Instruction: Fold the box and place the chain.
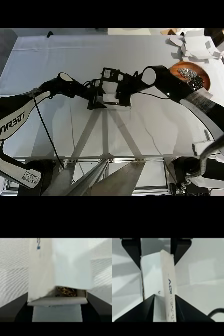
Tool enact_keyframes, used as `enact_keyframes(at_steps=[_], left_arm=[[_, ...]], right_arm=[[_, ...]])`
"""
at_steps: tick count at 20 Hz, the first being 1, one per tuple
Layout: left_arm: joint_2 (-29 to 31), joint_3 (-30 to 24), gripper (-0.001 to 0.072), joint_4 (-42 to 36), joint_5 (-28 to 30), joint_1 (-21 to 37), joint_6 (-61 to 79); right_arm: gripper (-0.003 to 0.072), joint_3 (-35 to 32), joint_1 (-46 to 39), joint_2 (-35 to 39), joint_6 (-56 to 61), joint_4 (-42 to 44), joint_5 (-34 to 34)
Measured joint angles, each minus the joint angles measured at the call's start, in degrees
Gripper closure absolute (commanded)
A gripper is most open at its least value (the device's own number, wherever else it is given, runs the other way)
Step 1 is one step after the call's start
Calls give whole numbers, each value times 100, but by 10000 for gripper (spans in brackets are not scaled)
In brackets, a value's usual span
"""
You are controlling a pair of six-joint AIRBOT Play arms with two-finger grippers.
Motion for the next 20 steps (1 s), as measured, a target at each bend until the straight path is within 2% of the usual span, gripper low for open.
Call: enact_keyframes(at_steps=[2,4,10,11,13,14,18,20], left_arm=[[0,-2,496,-2,4,0,-2],[0,-2,496,-4,11,0,-7],[0,0,496,0,7,0,2],[0,0,496,0,4,0,2],[0,0,496,4,0,0,4],[0,0,496,7,-9,0,4],[0,0,496,9,-9,0,7],[0,0,496,9,-11,0,7]], right_arm=[[465,-107,4,7,-42,-26,-127],[533,-173,7,13,-66,-48,-219],[523,-275,7,13,-98,-81,-337],[490,-306,7,13,-101,-74,-345],[296,-378,7,13,-94,-63,-310],[283,-407,4,13,-92,-61,-299],[295,-457,9,13,-83,59,-273],[428,-466,7,13,-79,81,-273]])
